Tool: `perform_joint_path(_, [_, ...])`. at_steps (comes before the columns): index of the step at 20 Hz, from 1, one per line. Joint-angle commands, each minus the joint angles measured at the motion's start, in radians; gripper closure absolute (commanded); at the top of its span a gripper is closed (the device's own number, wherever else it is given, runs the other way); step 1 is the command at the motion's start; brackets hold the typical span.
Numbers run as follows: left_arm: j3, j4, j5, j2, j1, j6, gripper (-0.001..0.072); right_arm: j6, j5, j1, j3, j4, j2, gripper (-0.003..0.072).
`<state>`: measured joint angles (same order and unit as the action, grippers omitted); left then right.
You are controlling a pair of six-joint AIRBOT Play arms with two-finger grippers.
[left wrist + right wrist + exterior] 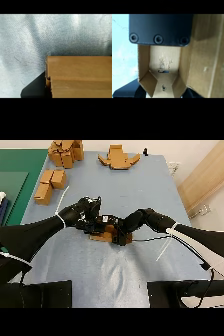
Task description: Fold the box.
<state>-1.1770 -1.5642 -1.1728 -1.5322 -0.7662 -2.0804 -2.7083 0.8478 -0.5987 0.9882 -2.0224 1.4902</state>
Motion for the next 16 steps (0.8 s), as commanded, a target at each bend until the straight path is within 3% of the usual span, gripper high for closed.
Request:
perform_joint_path(1, [-0.001, -0.018, -0.014, -0.013, -0.013, -0.007, 0.0673, 0.005, 0.000, 0.000, -0.001, -0.002, -0.001, 0.0178])
perform_joint_path(9, [-0.001, -0.072, -0.043, -0.028, -0.019, -0.040, 0.0673, 0.013, 0.001, 0.000, -0.001, -0.002, -0.001, 0.0179])
perform_joint_path(16, [-0.001, 0.055, 0.031, -0.015, -0.019, 0.047, 0.0670, 0.014, 0.003, 0.000, -0.001, -0.001, -0.001, 0.0178])
